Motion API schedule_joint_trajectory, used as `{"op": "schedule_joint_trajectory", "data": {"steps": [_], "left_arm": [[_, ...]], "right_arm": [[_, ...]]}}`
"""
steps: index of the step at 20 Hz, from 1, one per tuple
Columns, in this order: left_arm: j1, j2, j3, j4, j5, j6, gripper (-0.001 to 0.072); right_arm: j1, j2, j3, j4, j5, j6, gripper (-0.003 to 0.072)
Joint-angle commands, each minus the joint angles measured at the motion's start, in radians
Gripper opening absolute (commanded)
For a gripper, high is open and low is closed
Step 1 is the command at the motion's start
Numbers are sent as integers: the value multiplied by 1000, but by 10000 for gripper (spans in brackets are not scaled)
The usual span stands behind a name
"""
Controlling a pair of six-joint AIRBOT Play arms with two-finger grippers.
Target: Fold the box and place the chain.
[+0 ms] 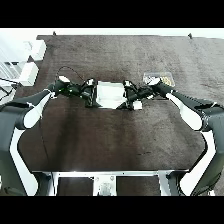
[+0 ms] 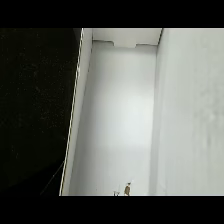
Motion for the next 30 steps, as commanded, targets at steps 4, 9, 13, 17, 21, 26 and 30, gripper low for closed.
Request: {"op": "schedule_joint_trajectory", "data": {"steps": [4,9,13,17,21,26,30], "left_arm": [[0,-2,2,1,5,-3,700],[-11,-18,3,22,43,6,699],[-19,-24,2,2,39,23,671],[-19,-24,2,-1,39,23,670],[-19,-23,2,-2,42,22,387],[-19,-23,2,-2,48,20,309],[-19,-23,2,-2,95,20,309]], "right_arm": [[0,-1,0,1,-2,1,455],[0,-1,0,1,-2,0,455],[0,-1,0,1,-2,0,455],[0,-1,0,1,-2,1,455],[0,-1,0,1,-2,0,455],[0,-1,0,1,-2,0,454],[0,-1,0,1,-2,1,455]]}}
